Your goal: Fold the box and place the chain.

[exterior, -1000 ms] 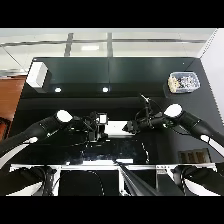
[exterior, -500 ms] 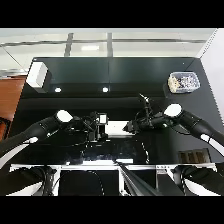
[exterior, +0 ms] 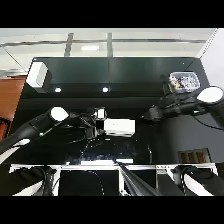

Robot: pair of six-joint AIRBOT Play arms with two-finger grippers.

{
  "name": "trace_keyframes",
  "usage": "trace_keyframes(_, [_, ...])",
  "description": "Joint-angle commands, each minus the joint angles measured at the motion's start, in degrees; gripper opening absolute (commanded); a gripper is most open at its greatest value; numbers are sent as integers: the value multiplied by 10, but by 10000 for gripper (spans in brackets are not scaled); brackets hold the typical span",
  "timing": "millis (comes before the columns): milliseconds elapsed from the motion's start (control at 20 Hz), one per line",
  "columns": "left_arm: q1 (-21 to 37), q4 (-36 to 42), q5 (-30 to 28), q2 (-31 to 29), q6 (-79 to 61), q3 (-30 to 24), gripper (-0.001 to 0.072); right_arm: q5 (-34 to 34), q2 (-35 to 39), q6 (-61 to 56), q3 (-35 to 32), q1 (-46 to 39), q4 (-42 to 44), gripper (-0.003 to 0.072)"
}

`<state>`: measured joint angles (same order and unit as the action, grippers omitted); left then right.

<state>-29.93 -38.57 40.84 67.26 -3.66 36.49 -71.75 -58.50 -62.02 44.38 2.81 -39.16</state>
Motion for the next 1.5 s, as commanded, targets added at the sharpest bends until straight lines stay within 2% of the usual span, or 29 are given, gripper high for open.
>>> trace_keyframes(0, [1,-72,48,-50,87,30,713,-24,30,-8,6,-92,-70,15])
trace_keyframes(150, [-31,-41,44,-24,119,78,713,27,30,-8,6,-124,-71,15])
trace_keyframes(250, [-62,-40,47,31,139,129,713,59,30,-8,6,-126,-72,15])
trace_keyframes(400, [-94,-40,51,127,198,215,712,63,30,-7,6,-126,-77,15])
trace_keyframes(600, [-97,-40,136,213,238,279,713,60,30,-5,6,-126,-83,15])
trace_keyframes(750, [-97,-47,168,226,238,281,713,60,30,6,6,-126,-83,15])
trace_keyframes(1100, [-97,-53,187,226,238,288,713,62,30,12,6,-126,-83,15])
trace_keyframes(1450, [-111,-136,213,225,238,314,713,64,30,12,6,-126,-83,15])
